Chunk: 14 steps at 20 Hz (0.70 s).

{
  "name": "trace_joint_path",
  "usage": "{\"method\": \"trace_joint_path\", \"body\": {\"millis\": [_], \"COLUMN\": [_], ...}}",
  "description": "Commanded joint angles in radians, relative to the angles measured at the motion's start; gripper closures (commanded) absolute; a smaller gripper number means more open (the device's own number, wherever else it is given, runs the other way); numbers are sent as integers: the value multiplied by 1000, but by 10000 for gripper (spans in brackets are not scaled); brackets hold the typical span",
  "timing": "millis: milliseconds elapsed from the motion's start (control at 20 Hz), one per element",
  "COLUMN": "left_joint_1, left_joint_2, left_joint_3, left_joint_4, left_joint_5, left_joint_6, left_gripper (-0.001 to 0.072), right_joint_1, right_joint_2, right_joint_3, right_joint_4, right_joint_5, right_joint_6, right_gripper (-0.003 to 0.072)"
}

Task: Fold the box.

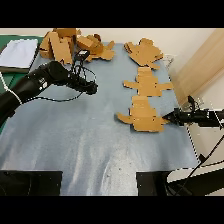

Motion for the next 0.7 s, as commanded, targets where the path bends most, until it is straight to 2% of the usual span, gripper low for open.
{"method": "trace_joint_path", "body": {"millis": [0,150,300,500,650], "left_joint_1": [0,9,53,147,191], "left_joint_2": [0,0,-1,-31,-78], "left_joint_3": [0,0,1,1,1], "left_joint_4": [1,-6,-50,-100,-112], "left_joint_5": [-31,-48,-105,-237,-284], "left_joint_6": [0,-10,-11,-10,5], "left_gripper": [379,379,378,379,379], "right_joint_1": [27,92,226,462,612], "right_joint_2": [-1,4,22,53,97], "right_joint_3": [-1,-1,-2,-33,-79], "right_joint_4": [32,168,273,303,335], "right_joint_5": [26,47,27,-143,-299], "right_joint_6": [0,-30,-92,-152,-203], "right_gripper": [679,680,681,681,682]}}
